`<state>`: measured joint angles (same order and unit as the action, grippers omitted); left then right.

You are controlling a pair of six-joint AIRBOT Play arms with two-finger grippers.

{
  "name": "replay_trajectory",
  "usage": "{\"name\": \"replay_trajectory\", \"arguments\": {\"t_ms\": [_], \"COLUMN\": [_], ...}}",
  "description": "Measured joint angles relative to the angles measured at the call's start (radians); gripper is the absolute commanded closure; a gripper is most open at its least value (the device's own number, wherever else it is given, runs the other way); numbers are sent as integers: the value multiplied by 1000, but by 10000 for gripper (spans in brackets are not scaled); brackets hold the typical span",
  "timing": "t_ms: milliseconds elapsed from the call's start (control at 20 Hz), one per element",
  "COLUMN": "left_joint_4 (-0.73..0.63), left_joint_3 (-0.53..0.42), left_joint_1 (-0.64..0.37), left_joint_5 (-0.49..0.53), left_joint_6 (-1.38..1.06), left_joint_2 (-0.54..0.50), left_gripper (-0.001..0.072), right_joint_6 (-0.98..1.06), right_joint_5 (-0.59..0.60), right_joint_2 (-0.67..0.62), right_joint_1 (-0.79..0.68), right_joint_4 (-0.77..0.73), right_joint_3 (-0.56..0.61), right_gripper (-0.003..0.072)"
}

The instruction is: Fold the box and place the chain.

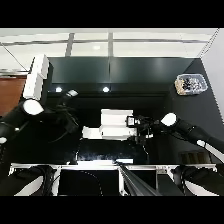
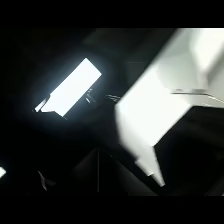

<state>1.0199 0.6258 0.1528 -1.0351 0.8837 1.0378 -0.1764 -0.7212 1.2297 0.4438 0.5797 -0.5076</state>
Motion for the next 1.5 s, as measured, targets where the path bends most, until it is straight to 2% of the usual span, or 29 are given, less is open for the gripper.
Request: {"name": "replay_trajectory", "arguments": {"t_ms": [200,400,750,900,1150,1250,1300,1350,1400,1500], "left_joint_4": [-17,-209,-364,-410,-529,-588,-608,-624,-635,-652], "left_joint_3": [-58,-126,-150,-148,-147,-146,-146,-146,-146,-146], "left_joint_1": [-178,-236,-89,-39,-12,-8,-7,-7,-7,-5], "left_joint_5": [-26,-53,-33,-18,1,-42,-56,-64,-73,-87], "left_joint_6": [299,355,335,314,174,85,50,23,1,-27], "left_joint_2": [8,95,262,293,307,307,304,298,290,275], "left_gripper": [680,681,681,681,669,504,379,99,8,8], "right_joint_6": [0,0,0,0,0,0,0,0,0,0], "right_joint_5": [0,0,0,0,0,0,0,0,0,0], "right_joint_2": [0,0,0,0,0,0,0,0,0,0], "right_joint_1": [0,0,0,0,0,0,0,0,0,0], "right_joint_4": [0,0,0,0,0,0,0,0,0,0], "right_joint_3": [0,0,0,0,0,0,0,0,0,0], "right_gripper": [493,494,494,494,494,494,494,493,494,494]}}
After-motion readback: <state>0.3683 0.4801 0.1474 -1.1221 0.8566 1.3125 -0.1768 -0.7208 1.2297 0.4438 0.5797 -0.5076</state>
